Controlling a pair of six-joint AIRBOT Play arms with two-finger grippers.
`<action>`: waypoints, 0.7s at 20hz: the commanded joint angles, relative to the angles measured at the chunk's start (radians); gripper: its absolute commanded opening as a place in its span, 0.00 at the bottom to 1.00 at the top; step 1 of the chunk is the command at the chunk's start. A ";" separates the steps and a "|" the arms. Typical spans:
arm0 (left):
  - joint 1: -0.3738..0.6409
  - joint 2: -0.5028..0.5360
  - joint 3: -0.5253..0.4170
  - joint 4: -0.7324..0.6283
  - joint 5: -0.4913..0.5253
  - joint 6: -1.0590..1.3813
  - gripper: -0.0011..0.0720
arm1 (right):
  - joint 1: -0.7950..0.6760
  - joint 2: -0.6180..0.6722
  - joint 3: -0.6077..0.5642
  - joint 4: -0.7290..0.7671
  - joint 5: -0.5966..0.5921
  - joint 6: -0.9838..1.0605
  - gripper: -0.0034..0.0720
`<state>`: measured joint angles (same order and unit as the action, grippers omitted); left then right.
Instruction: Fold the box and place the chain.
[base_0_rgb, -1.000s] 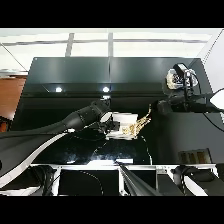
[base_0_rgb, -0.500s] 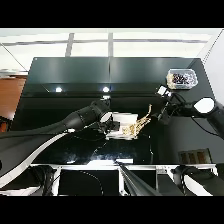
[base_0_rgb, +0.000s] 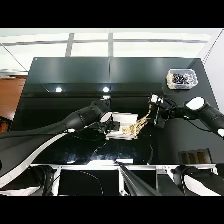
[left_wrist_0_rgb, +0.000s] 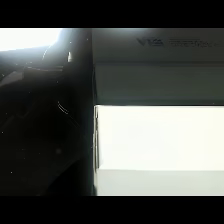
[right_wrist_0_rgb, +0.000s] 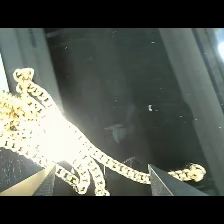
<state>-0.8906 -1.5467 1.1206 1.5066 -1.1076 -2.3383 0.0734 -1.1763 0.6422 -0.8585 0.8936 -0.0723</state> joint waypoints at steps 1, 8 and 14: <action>0.000 0.000 0.001 0.001 0.006 0.000 0.06 | 0.000 -0.025 -0.001 -0.023 0.028 -0.068 0.97; 0.000 0.000 0.001 0.000 0.006 0.000 0.06 | 0.023 -0.065 0.000 -0.096 0.017 -0.125 0.97; 0.000 0.000 0.001 0.000 0.006 0.000 0.06 | 0.099 -0.100 0.000 -0.091 -0.006 -0.131 0.97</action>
<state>-0.8906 -1.5467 1.1206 1.5066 -1.1027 -2.3386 0.1444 -1.2552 0.6426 -0.9421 0.8967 -0.1970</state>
